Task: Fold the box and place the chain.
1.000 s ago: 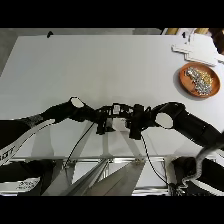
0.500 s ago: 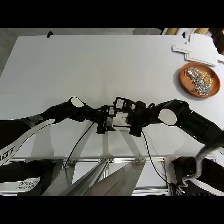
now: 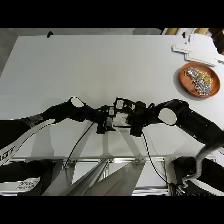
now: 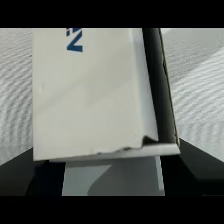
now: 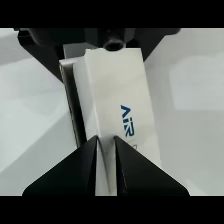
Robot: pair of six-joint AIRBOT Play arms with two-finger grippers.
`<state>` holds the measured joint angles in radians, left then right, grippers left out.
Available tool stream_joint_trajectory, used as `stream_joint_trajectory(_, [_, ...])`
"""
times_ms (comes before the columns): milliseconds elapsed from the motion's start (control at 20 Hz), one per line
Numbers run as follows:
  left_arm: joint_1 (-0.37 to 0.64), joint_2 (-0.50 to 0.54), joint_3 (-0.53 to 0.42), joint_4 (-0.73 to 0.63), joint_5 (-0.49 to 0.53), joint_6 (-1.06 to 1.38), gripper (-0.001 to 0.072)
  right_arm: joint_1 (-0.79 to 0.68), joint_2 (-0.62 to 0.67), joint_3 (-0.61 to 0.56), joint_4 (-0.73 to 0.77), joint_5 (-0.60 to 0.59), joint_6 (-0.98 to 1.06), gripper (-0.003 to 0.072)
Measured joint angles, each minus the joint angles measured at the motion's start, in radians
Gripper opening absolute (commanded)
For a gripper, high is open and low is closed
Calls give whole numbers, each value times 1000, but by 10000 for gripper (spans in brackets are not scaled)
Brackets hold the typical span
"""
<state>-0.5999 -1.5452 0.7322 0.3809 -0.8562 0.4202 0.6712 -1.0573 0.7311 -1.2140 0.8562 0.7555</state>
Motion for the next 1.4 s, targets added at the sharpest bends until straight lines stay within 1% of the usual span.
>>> stream_joint_trajectory(150, [-1,0,0,4,-7,2,206,0,0,0,34,35,-58,184])
stream_joint_trajectory(200, [-1,0,0,3,-6,3,206,-1,0,0,42,43,-71,211])
stream_joint_trajectory(300, [-1,0,0,3,-6,4,206,-1,0,0,59,52,-89,342])
stream_joint_trajectory(550, [-2,0,0,-1,0,1,206,-1,1,0,85,66,-104,343])
stream_joint_trajectory(750, [-2,0,0,-3,3,-1,206,-1,28,0,89,65,-108,335])
stream_joint_trajectory(1100, [-2,0,0,-3,5,-1,206,0,43,0,24,51,-110,336])
stream_joint_trajectory(1250, [-2,0,0,-3,6,-2,206,21,39,-1,10,53,-114,334])
stream_joint_trajectory(1300, [-2,0,0,-3,6,-2,206,31,38,-1,8,54,-121,331])
stream_joint_trajectory(1400, [-2,0,0,-3,6,-2,206,48,36,-2,1,48,-129,287])
